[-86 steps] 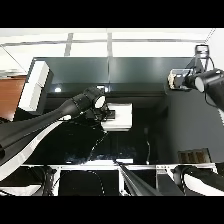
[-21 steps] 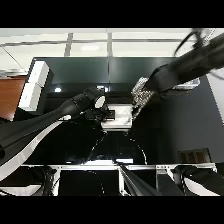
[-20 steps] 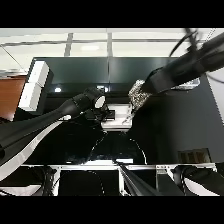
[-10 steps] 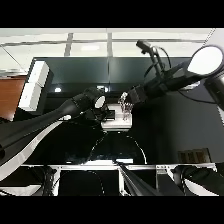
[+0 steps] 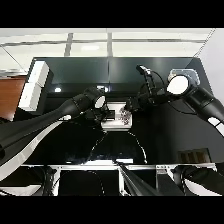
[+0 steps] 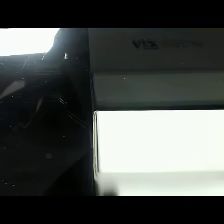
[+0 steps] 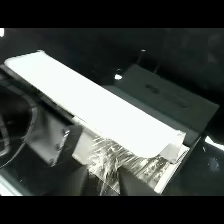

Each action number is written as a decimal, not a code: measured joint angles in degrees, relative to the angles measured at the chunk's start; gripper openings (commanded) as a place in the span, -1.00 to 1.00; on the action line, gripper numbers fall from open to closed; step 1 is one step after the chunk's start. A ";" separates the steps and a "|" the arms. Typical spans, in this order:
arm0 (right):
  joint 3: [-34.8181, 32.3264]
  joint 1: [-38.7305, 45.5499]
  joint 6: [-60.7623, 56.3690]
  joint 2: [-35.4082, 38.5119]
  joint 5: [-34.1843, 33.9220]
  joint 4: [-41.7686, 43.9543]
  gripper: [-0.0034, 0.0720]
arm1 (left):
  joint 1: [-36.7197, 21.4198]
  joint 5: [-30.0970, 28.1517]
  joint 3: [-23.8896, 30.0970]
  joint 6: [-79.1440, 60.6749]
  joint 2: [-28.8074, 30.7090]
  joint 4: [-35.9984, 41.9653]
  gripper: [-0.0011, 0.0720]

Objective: Fold the box and place the chain.

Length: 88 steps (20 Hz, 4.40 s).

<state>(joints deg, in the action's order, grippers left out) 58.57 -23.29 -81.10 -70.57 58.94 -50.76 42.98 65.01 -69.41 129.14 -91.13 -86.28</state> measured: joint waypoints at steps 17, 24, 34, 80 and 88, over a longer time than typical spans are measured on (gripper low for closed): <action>-10.40 13.77 0.07 21.99 15.34 -18.80 -0.29 | 0.11 -0.33 -0.59 0.33 0.07 0.46 -0.18; -15.43 14.08 -0.11 23.23 10.62 -18.05 -0.29 | 1.75 -0.13 -1.05 -2.43 6.67 -0.37 0.54; -16.09 14.12 -0.83 23.30 5.70 -17.42 -0.29 | -25.59 1.99 25.22 -34.95 30.71 13.35 1.00; -18.29 12.83 -1.31 22.05 -5.66 -12.09 0.95 | -17.94 -20.68 26.23 -146.92 8.68 54.16 0.08; -10.62 9.97 1.27 7.65 -17.99 -4.57 0.94 | -17.53 -21.31 26.23 -146.90 8.63 54.10 0.08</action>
<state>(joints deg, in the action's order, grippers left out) 47.94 -13.32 -79.83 -62.92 40.95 -55.33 25.45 43.70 -43.18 -17.76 -82.50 -32.18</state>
